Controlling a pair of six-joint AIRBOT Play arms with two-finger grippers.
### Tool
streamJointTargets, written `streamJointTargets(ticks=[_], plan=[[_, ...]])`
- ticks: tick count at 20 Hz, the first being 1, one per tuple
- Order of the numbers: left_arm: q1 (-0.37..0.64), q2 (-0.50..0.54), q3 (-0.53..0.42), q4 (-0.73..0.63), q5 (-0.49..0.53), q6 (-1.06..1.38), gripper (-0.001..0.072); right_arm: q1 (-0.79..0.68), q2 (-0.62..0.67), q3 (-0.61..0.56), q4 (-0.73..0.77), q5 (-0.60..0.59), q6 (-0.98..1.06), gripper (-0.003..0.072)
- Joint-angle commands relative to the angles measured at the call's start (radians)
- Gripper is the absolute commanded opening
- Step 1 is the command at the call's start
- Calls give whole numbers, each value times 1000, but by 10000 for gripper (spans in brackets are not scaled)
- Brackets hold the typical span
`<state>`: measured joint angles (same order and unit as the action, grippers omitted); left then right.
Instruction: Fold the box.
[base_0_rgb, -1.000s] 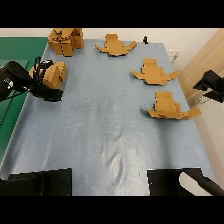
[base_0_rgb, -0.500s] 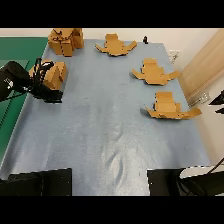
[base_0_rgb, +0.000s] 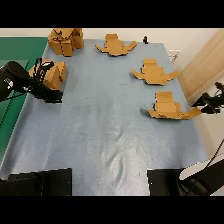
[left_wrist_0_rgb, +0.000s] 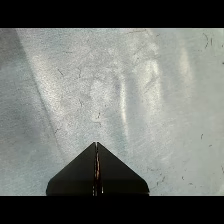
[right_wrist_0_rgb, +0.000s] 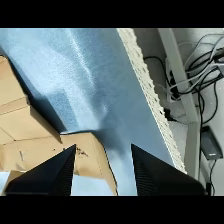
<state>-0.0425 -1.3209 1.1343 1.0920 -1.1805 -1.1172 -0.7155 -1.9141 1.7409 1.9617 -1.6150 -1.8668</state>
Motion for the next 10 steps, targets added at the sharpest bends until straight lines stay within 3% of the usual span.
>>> streamJointTargets(ticks=[1,2,3,10], plan=[[-1,0,0,0,-5,2,17,49,-43,7,-88,-48,38,505],[-1,0,0,0,-6,2,16,49,-35,7,-94,-75,46,360],[-1,0,0,0,-9,2,17,48,-23,7,-93,-96,45,302],[-1,0,0,0,-36,2,17,31,40,6,-97,-121,50,312]])
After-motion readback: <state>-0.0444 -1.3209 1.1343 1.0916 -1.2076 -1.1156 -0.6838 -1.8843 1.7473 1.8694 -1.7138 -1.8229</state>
